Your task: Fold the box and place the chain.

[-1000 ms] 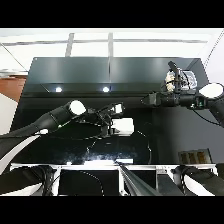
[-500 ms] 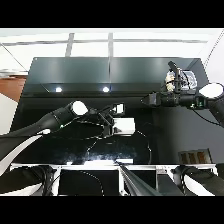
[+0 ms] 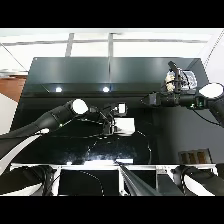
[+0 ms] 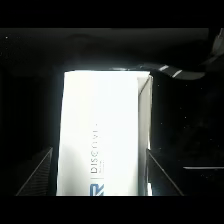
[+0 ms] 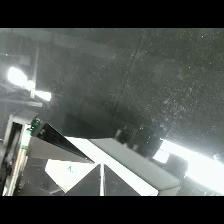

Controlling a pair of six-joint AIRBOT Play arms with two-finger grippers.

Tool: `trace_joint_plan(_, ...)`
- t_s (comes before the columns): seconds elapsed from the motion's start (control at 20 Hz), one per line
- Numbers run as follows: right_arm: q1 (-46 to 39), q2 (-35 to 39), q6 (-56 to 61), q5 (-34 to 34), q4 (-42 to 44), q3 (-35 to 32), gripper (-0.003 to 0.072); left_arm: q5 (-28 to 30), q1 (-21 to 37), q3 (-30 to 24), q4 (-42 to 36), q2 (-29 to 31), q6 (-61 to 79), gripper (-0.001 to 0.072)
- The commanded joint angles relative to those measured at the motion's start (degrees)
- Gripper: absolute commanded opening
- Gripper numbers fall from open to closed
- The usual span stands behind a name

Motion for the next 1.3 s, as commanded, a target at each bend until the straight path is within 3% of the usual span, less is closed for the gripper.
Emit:
trace_joint_plan(0.0,-0.02,0.02,0.02,0.04,0.02,0.02,0.0033,0.09,-0.04,0.22,-0.09,0.63,-1.60,0.0704)
trace_joint_plan(0.35,-0.02,0.02,0.02,0.02,0.02,0.02,0.0033,-1.51,0.52,0.17,5.49,0.17,-9.01,0.0704)
trace_joint_plan(1.25,-0.02,0.02,0.02,0.02,0.02,0.02,0.0032,-5.38,2.47,0.24,5.40,-0.50,-8.81,0.0704)
